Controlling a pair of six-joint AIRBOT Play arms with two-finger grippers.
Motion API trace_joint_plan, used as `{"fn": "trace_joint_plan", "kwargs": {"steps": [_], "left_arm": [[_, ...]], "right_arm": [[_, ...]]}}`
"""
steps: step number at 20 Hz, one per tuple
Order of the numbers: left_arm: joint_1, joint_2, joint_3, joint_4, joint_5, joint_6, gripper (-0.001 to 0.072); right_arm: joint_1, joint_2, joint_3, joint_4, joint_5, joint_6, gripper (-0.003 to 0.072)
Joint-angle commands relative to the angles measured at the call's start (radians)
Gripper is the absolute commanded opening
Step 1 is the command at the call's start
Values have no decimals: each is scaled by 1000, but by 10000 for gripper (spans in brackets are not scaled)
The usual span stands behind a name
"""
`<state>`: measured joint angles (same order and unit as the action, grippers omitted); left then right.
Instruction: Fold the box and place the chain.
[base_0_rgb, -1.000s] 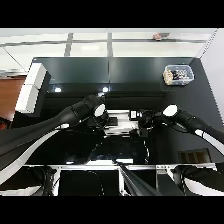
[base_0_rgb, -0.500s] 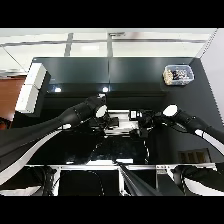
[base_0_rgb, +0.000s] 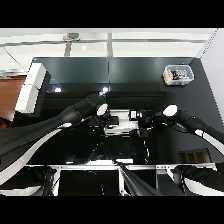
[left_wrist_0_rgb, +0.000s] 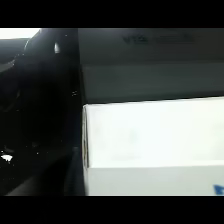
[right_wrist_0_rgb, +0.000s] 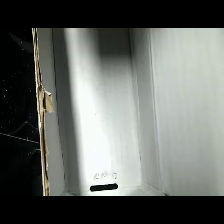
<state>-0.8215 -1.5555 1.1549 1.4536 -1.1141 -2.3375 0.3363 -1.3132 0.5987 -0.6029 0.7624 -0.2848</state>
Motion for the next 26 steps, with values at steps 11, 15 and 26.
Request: {"fn": "trace_joint_plan", "kwargs": {"steps": [11,15,26], "left_arm": [[-36,-19,14,52,-16,-27,23],[-36,-19,14,45,-16,-27,23],[-32,-17,16,75,-70,-16,23]], "right_arm": [[0,0,0,0,0,1,178],[0,0,0,1,0,0,179],[-5,152,20,-188,119,214,703]]}}
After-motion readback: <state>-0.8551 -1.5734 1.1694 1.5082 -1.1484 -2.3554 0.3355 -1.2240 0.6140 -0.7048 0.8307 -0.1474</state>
